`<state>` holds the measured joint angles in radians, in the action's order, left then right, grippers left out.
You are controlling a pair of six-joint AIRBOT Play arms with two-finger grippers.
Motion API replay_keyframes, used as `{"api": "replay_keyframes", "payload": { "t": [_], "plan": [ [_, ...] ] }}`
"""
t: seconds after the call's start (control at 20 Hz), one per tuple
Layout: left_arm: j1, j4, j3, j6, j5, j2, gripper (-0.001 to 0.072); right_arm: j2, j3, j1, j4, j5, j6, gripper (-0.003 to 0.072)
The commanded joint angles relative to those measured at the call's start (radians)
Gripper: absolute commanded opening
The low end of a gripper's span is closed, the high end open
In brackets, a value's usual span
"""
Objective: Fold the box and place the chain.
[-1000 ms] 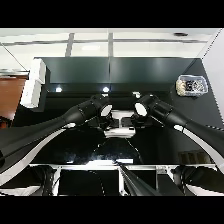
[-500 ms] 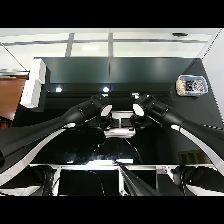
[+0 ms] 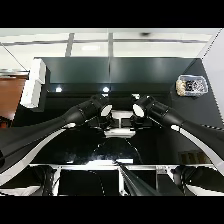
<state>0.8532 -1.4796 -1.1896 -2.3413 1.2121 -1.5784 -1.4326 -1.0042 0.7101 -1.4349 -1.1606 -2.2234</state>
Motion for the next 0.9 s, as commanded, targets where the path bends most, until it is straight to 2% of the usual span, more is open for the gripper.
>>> {"api": "replay_keyframes", "payload": {
  "t": [0.0,0.1,0.15,0.2,0.3,0.5,0.55,0.6,0.65,0.85],
  "plan": [
    [-0.001,0.0,0.001,0.003,0.001,0.0,0.0026,-0.001,0.0,0.0,0.004,0.02,0.001,0.0013],
    [-0.001,0.0,0.001,0.003,0.0,0.0,0.0026,0.0,0.0,0.0,0.004,0.019,-0.003,0.0037],
    [-0.001,0.0,0.001,0.003,0.001,0.0,0.0025,0.001,0.0,-0.001,0.004,0.019,-0.01,0.0145],
    [-0.001,0.0,0.001,0.003,0.001,0.0,0.0026,0.001,0.0,-0.001,0.004,0.016,-0.01,0.0143],
    [-0.001,0.0,0.001,0.003,0.001,0.0,0.0026,0.001,0.0,-0.001,0.004,0.017,-0.01,0.0013],
    [-0.001,0.0,0.001,0.003,0.001,0.0,0.0026,0.001,0.0,-0.001,0.002,0.016,-0.01,0.0015],
    [-0.001,0.0,0.001,0.003,0.001,0.0,0.0026,0.003,0.0,-0.001,0.001,0.016,-0.01,0.0045],
    [-0.001,0.0,0.001,0.003,0.001,0.0,0.0026,0.006,0.0,-0.001,0.0,0.016,-0.009,0.021],
    [-0.001,0.0,0.001,0.003,0.001,0.0,0.0026,0.013,0.0,-0.001,-0.008,0.016,-0.009,0.0267],
    [-0.001,0.0,0.001,0.003,0.002,0.0,0.0026,0.089,0.0,-0.001,-0.033,0.008,0.035,0.0267]
  ]
}}
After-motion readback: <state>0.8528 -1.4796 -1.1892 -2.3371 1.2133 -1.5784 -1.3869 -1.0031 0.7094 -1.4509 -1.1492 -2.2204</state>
